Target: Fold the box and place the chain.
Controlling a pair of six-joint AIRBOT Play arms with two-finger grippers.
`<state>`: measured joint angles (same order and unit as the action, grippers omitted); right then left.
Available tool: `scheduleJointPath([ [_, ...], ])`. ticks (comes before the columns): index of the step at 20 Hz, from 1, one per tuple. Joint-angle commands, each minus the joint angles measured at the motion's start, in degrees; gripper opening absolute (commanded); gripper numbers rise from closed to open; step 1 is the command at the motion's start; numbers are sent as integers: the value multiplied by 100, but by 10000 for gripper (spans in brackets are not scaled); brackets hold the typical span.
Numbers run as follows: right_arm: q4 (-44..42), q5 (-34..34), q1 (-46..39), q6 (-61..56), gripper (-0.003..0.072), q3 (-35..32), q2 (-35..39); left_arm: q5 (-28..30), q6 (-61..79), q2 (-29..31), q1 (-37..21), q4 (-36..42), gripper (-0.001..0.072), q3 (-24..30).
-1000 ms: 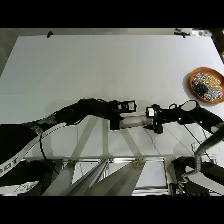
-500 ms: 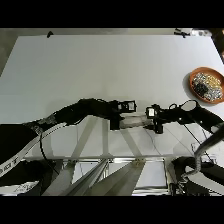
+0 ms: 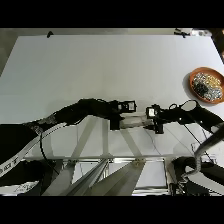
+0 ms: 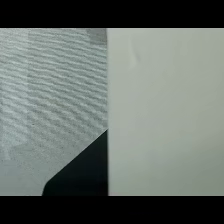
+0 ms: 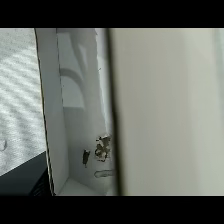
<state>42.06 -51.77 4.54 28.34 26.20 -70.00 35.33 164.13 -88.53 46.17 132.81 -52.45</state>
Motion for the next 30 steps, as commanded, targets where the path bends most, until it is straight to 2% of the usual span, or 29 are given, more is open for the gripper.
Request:
scheduleJointPath([
  [1,-2,-7,4,2,437,0,4,2,0,4,-2,-2,10,-7],
  [13,-2,-7,4,2,437,0,4,116,0,61,-2,13,12,-7],
  [14,-2,-7,4,2,437,0,4,149,0,111,-2,11,58,-7],
  [16,0,-7,4,2,437,0,4,199,-4,245,-13,-9,328,-7],
  [17,-2,-4,4,2,437,0,4,199,-4,328,-13,-9,425,-7],
  [21,-2,-4,4,2,437,0,4,199,-11,772,-24,-199,435,-7],
  [26,0,-2,4,2,437,0,4,313,-1340,1613,-247,-1591,446,-7],
  [28,-2,-4,4,2,437,0,4,490,-1978,2074,-391,-2033,467,-7],
  [30,-2,-4,4,2,437,0,4,876,-2490,2538,-551,-2114,441,-7],
])
